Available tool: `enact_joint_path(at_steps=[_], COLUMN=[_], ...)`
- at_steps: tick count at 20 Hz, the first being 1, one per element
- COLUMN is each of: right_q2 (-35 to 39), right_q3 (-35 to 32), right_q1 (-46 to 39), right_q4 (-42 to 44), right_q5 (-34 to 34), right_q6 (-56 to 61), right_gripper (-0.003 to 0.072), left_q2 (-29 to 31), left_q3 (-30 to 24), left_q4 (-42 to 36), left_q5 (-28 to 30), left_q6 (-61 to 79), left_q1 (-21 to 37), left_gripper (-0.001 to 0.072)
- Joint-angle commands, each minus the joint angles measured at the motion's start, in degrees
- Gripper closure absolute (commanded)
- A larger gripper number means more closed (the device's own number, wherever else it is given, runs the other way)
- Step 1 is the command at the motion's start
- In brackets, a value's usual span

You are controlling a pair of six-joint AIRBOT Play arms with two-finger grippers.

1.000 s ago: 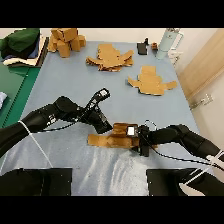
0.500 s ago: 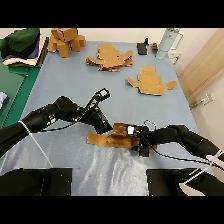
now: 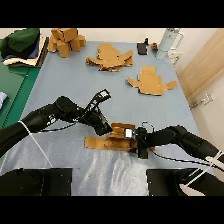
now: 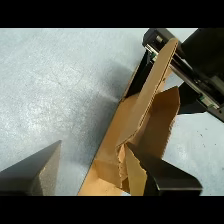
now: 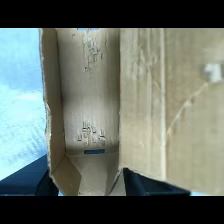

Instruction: Fold the box.

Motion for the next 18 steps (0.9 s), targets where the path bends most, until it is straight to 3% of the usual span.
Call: enact_joint_path(at_steps=[1, 6, 7, 8, 9, 11, 14, 16, 18], right_q2=[0.17, 0.17, 0.17, 0.17, 0.15, 0.17, 0.17, 0.17, 0.17], right_q3=[0.04, 0.07, 0.04, 0.04, 0.07, 0.07, 0.07, 0.07, 0.04], right_q1=[0.94, 0.94, 0.94, 0.94, 0.96, 0.94, 0.94, 0.94, 0.94], right_q4=[-0.59, -0.59, -0.59, -0.59, -0.57, -0.57, -0.59, -0.57, -0.57], right_q5=[0.02, 0.02, 0.02, 0.02, 0.04, 0.04, 0.04, 0.04, 0.02], right_q6=[-0.02, -0.02, -0.02, -0.04, -0.02, -0.04, -0.02, -0.02, -0.04], right_gripper=[0.0147, 0.0147, 0.0147, 0.0147, 0.0147, 0.0147, 0.0148, 0.0148, 0.0148], left_q2=[0.04, 2.60, 3.52, 4.46, 5.22, 5.77, 5.68, 5.66, 5.33], left_q3=[0.07, 1.09, 1.46, 1.90, 2.03, 1.99, -0.63, -3.96, -7.45], left_q4=[0.04, 9.53, 13.62, 18.25, 21.88, 25.11, 15.19, 7.74, 2.99], left_q5=[-0.24, -9.60, -13.11, -17.84, -21.14, -27.10, -35.30, -33.94, -27.41], left_q6=[-0.02, -9.16, -12.79, -15.96, -18.97, -29.79, -32.37, -33.40, -34.36], left_q1=[0.44, 5.90, 7.34, 8.83, 9.97, 11.43, 8.31, 3.69, -0.94], left_gripper=[0.0113, 0.0118, 0.0277, 0.0605, 0.0695, 0.0695, 0.0696, 0.0696, 0.0696])
